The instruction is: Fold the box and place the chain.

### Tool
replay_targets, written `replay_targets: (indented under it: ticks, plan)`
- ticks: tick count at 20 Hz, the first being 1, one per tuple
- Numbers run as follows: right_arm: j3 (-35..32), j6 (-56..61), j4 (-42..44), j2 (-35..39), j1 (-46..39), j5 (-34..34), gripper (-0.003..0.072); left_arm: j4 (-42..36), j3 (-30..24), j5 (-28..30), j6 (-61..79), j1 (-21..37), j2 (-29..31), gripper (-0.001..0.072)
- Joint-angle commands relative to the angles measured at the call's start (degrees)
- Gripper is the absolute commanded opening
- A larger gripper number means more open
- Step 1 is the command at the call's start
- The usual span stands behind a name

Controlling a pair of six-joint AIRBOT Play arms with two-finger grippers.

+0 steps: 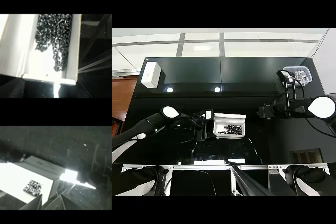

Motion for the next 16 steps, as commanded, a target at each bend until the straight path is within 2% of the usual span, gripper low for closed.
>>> replay_targets:
  ticks: [1, 3, 4, 5, 6, 7, 8, 11, 16]
  plan:
    - [0.0, -0.1, 0.0, -0.1, 0.0, -2.4, 0.0274, 0.6, 0.1, 0.4, 0.8, -1.0, -0.1, 0.0715]
    - [0.0, -0.2, 0.0, -0.5, 0.0, -2.9, 0.0273, 0.6, 0.1, 0.7, 0.7, -0.9, -0.1, 0.0694]
    - [0.0, -0.2, 0.0, -0.8, 0.0, -3.1, 0.0274, 0.4, 0.1, 1.1, 0.5, -0.9, -0.1, 0.0614]
    - [0.0, -0.3, 0.0, -1.2, 0.0, -3.8, 0.0274, 0.2, 0.1, 1.5, 0.2, -0.9, -0.1, 0.0459]
    - [0.0, -0.2, 0.0, -1.7, 0.0, -5.6, 0.028, 0.2, 0.1, 1.6, 0.0, -0.9, -0.1, 0.0357]
    - [0.0, -0.1, 0.7, -2.2, 0.0, -8.0, 0.0522, 0.2, 0.1, 1.7, 0.0, -0.9, -0.1, 0.0347]
    - [0.1, -1.1, 2.4, -3.0, 0.0, -11.0, 0.0692, 0.2, 0.1, 1.8, -0.2, -0.9, -0.1, 0.0347]
    - [0.1, -8.0, 9.9, -7.1, 0.0, -17.0, 0.0691, 0.0, 0.1, 2.1, -0.4, -0.9, -0.1, 0.0348]
    - [0.0, -35.9, 12.3, -14.4, 6.1, -13.2, 0.069, 0.0, 0.1, 2.1, -0.4, -0.9, -0.1, 0.0351]
